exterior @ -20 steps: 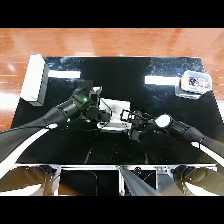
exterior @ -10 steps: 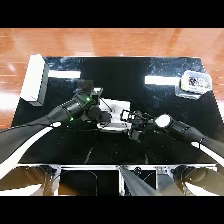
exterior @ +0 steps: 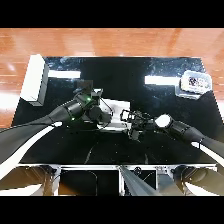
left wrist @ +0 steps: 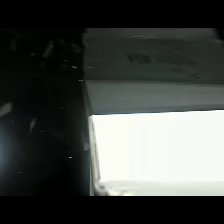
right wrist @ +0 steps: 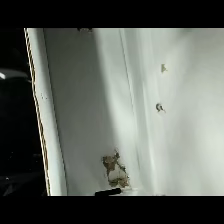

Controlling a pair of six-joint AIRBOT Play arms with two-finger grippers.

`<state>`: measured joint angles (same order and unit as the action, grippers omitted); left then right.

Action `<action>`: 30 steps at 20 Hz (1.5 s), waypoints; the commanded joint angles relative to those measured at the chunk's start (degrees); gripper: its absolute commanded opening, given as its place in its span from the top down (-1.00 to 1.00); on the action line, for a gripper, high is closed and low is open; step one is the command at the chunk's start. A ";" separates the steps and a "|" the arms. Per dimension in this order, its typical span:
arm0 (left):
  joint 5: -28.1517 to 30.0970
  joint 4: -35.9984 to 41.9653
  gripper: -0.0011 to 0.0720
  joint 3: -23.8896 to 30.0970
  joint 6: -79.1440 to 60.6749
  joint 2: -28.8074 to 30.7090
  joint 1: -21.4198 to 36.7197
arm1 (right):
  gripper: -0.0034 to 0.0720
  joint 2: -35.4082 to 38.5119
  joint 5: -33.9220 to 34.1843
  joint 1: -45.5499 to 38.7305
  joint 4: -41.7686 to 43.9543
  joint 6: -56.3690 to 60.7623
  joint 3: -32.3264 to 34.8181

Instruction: Fold the box and place the chain.

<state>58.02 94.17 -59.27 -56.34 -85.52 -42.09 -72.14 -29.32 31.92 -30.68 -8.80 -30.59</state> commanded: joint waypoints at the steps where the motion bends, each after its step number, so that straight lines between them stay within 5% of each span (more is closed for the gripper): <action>1: 0.15 1.29 0.85 0.00 -0.72 -0.02 -0.04 | -0.39 0.00 0.00 0.00 -0.02 0.00 0.02; 8: 0.11 1.51 0.85 0.00 -0.85 0.02 -0.02 | -0.39 0.00 0.00 0.00 -0.02 0.00 0.02; 11: 0.59 2.51 -0.39 -0.07 -0.87 0.20 -0.02 | -0.39 0.00 0.00 0.00 -0.02 0.00 0.02; 22: 2.82 0.85 -0.42 -1.64 -0.87 0.15 0.07 | -0.39 0.00 0.00 0.00 -0.04 0.00 0.02; 24: 2.78 0.85 -0.35 -1.64 -0.85 -0.02 -0.02 | -0.39 0.00 0.00 0.00 -0.04 0.00 0.02; 27: 2.36 0.83 0.05 -1.64 -0.85 -0.04 -0.02 | -0.39 0.00 0.00 0.00 -0.04 0.00 0.02; 30: 2.36 0.87 0.90 -1.64 -0.90 -0.09 -0.04 | -0.39 0.00 0.00 0.00 -0.04 -0.02 0.02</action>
<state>60.71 94.72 -60.86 -57.12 -85.54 -42.06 -72.14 -29.28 31.92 -30.70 -8.82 -30.59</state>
